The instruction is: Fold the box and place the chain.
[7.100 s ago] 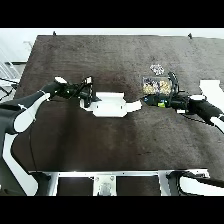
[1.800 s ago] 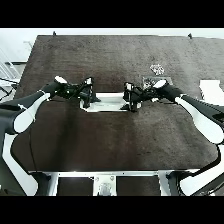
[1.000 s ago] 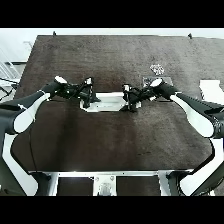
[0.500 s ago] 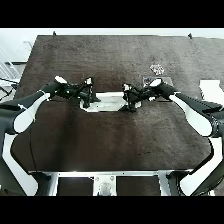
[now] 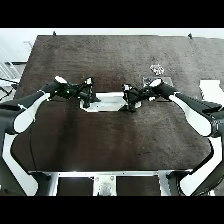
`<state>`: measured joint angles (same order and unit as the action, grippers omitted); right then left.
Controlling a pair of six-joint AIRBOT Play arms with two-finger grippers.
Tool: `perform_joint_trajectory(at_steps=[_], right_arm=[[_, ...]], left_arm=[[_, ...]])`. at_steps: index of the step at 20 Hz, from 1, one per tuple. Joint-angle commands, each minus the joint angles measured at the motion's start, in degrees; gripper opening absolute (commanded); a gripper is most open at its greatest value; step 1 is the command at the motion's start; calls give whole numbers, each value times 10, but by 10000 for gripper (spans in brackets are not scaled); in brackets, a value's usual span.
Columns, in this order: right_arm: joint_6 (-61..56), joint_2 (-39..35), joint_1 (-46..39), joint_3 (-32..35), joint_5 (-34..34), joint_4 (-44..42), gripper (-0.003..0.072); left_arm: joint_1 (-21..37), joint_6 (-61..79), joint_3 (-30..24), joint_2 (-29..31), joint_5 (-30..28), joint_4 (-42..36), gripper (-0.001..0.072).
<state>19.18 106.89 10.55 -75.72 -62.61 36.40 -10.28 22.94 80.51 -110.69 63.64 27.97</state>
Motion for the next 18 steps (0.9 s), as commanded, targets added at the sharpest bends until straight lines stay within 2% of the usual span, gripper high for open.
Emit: perform_joint_trajectory(at_steps=[1,6,8,18], right_arm=[[0,0,0,0,-1,1,589],[-3,12,0,-9,-11,14,576],[-3,13,0,-11,-15,14,494],[-2,13,0,-10,-15,17,498]], left_arm=[[0,0,0,0,0,0,21],[0,0,0,0,0,0,21],[0,0,0,0,0,0,21],[0,0,0,0,0,0,21]])
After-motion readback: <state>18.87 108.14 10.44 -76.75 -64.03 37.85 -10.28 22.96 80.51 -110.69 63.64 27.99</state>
